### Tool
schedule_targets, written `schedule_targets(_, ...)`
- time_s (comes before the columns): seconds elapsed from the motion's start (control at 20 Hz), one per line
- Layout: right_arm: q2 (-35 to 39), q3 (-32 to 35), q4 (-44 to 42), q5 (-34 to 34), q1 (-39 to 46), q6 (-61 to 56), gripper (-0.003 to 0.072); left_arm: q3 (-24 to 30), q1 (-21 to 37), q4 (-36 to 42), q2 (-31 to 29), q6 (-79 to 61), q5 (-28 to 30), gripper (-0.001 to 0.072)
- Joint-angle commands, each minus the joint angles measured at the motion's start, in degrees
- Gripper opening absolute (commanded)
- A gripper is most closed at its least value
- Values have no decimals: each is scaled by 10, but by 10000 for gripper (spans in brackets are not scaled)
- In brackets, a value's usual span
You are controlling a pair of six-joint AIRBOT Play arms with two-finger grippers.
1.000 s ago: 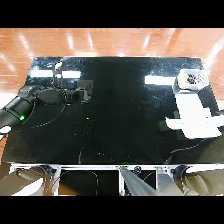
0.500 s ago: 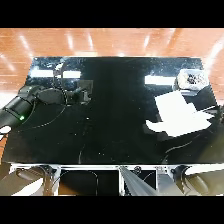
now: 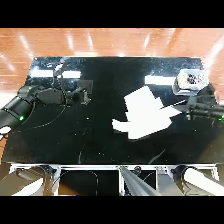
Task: Fold the box and place the chain.
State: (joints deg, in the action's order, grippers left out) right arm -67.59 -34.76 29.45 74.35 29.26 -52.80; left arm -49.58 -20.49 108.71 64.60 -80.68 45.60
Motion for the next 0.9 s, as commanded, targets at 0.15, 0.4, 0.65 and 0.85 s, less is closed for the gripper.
schedule_targets(0.15,200,234,-104,-271,-232,-51,28,0,-3,20,-1,-33,28,621)
schedule_targets(0.4,199,243,-104,-319,-383,-71,29,0,-34,30,-1,-34,54,621)
schedule_targets(0.65,200,223,-94,-283,-398,-76,720,0,-35,29,0,-34,47,621)
schedule_targets(0.85,200,106,50,-123,-274,-92,720,0,-28,28,0,-37,54,621)
